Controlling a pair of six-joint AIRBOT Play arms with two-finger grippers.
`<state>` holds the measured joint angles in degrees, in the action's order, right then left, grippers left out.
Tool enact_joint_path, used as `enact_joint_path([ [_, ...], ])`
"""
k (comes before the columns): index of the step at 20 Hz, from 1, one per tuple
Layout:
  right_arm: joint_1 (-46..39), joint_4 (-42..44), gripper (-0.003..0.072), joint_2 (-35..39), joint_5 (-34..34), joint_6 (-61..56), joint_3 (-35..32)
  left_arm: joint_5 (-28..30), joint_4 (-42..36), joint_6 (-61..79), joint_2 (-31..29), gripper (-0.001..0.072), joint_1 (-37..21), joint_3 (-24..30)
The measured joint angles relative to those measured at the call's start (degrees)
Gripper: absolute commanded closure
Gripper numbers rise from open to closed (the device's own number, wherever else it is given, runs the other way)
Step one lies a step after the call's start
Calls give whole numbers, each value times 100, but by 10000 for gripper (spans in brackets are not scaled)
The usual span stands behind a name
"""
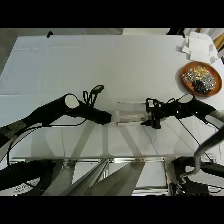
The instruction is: Fold the box and place the chain.
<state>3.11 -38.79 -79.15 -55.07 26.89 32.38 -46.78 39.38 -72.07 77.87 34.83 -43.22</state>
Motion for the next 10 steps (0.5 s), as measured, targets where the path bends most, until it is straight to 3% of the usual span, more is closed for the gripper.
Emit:
enact_joint_path([
  [1,0,0,231,0,2,0,0,39,-83,0,-31,545,35,-2],
  [5,0,0,231,0,2,0,0,243,-350,-2,-90,529,212,-9],
  [7,0,0,231,0,0,0,0,345,-435,-2,-101,422,267,-9],
  [10,0,0,231,0,2,0,0,435,-505,-13,-107,416,306,-9],
])
